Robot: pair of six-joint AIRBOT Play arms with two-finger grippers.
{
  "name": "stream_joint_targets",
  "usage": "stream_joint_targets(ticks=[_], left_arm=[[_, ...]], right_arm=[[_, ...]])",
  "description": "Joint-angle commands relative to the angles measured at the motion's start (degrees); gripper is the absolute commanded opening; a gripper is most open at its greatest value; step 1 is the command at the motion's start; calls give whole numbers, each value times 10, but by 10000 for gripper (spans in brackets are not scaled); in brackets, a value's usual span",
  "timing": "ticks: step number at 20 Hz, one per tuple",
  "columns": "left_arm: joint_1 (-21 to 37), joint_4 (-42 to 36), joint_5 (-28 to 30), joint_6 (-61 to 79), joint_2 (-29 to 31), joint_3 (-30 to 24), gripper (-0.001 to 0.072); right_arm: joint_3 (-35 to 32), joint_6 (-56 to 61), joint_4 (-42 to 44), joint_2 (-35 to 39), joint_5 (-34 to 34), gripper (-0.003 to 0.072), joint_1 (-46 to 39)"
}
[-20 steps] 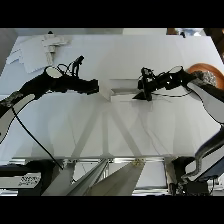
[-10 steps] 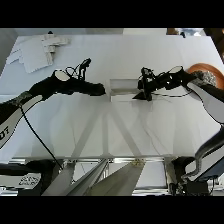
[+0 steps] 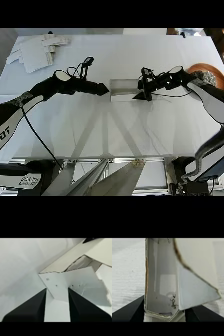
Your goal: Fold the box and place the chain.
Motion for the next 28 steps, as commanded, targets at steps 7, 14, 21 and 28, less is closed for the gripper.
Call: stream_joint_targets(ticks=[7, 14, 21, 28], left_arm=[[-7, -42, -8, 29, -11, 0, 500], [-29, -38, 33, -4, -20, 0, 492], [-40, -23, 66, -59, -23, 0, 444], [-50, -13, 65, -119, -23, 0, 438]], right_arm=[[0, 0, 0, 0, 0, 401, 0], [0, 0, 0, 0, 0, 401, 0], [0, 0, 0, 0, 0, 401, 0], [0, 0, 0, 0, 0, 401, 0]])
